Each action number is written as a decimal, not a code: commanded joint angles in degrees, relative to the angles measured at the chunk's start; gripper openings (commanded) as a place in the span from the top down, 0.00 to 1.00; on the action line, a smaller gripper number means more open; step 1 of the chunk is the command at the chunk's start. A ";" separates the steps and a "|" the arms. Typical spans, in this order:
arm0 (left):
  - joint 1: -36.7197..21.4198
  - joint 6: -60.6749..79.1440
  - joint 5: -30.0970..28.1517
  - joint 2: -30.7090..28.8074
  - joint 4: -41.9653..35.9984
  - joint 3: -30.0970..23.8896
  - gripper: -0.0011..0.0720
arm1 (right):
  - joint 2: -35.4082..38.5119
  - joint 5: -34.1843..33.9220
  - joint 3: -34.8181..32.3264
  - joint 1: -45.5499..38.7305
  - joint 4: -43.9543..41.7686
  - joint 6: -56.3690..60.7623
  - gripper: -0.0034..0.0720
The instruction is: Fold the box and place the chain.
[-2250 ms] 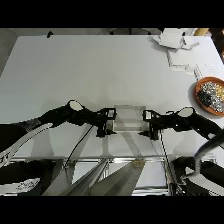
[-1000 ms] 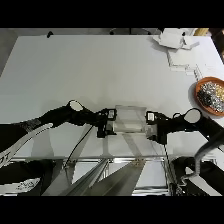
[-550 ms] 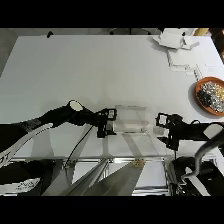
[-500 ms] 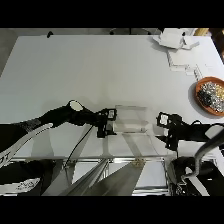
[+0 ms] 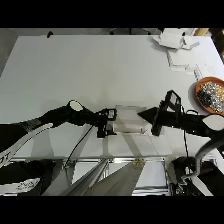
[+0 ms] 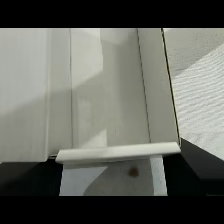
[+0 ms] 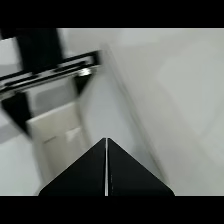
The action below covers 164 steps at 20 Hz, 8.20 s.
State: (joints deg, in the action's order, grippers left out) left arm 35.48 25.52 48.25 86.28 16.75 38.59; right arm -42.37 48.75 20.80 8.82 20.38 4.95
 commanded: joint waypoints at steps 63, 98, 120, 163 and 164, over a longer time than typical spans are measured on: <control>-0.04 0.00 -0.02 0.00 0.00 0.00 0.78 | -15.69 -0.20 -0.61 6.19 16.74 -19.76 0.74; -0.02 0.00 0.00 0.00 0.00 0.00 0.78 | -7.96 8.72 -0.63 -17.99 43.10 69.18 0.93; -0.04 0.00 0.00 0.00 0.00 0.00 0.78 | -3.41 8.68 -0.63 -3.76 31.26 66.58 0.69; -0.04 0.00 -0.02 0.00 0.00 0.00 0.78 | -23.15 2.62 15.41 31.76 63.04 121.74 0.56; -0.04 0.00 0.00 0.00 0.00 0.00 0.78 | -23.63 2.62 15.41 32.39 63.21 122.31 0.56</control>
State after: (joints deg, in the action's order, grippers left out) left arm 35.48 25.50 48.21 86.28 16.73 38.59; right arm -64.75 51.42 35.99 39.22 82.06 124.92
